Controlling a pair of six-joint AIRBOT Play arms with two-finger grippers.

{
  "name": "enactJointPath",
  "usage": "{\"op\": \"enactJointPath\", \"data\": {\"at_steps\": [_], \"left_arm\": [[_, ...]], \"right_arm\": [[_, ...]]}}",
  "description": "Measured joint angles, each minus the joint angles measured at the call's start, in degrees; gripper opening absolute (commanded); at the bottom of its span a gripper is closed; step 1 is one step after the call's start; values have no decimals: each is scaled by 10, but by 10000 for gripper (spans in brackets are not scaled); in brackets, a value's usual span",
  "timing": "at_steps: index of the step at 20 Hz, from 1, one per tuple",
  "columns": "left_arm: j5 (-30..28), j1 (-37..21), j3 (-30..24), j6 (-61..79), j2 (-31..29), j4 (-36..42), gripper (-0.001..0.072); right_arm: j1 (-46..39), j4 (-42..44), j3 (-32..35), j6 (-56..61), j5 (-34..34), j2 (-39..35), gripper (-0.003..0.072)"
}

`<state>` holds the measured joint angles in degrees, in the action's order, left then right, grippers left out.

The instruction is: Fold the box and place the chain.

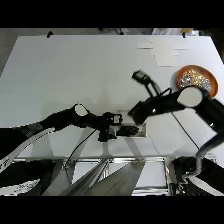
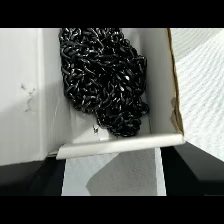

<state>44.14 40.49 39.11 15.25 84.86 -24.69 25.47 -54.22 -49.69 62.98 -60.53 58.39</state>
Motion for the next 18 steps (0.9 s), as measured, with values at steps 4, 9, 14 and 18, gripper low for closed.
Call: {"op": "enactJointPath", "data": {"at_steps": [4,9,14,18], "left_arm": [[0,0,0,0,0,0,140],[0,0,0,0,0,0,140],[0,0,0,0,0,0,140],[0,0,0,0,0,0,140]], "right_arm": [[-51,-16,-63,-30,7,55,17],[-42,-30,-80,-122,-18,118,16],[-15,-41,-29,-211,-23,99,17],[19,-45,29,-250,-17,50,136]]}}
